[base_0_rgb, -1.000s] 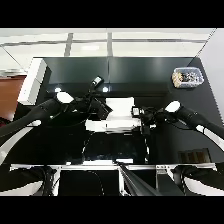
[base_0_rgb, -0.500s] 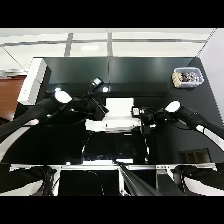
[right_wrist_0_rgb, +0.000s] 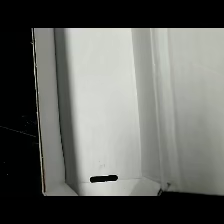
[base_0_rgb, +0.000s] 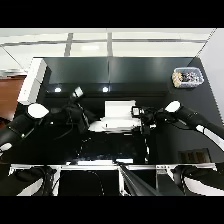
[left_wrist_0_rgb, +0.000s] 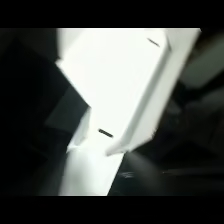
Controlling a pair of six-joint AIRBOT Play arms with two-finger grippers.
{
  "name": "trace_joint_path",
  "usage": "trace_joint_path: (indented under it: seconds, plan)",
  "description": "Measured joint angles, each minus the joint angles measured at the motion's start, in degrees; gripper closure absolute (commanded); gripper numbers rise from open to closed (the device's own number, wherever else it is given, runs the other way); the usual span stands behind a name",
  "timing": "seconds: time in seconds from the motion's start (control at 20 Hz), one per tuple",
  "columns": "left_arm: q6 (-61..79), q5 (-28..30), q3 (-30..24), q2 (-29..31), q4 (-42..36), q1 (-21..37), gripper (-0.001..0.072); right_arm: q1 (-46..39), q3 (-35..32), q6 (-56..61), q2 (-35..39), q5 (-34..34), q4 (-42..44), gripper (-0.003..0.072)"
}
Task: Fold the box and place the chain.
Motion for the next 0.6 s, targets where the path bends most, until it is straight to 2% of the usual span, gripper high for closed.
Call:
trace_joint_path:
  seconds: [0.25, 0.55, 0.6]
  plan:
    - [14.0, 5.4, -1.5, -1.7, 2.5, -3.8, -0.0003, 0.0, 0.0, 0.0, 0.0, 0.0, 0.0, 0.0483]
    - [17.4, 8.2, 2.0, -7.5, 6.3, -7.8, 0.0022, 0.0, 0.0, 0.0, 0.0, 0.0, 0.0, 0.0483]
    - [17.6, 8.2, 2.5, -8.4, 6.5, -8.5, 0.0101, 0.0, 0.0, 0.0, 0.0, 0.0, 0.0, 0.0483]
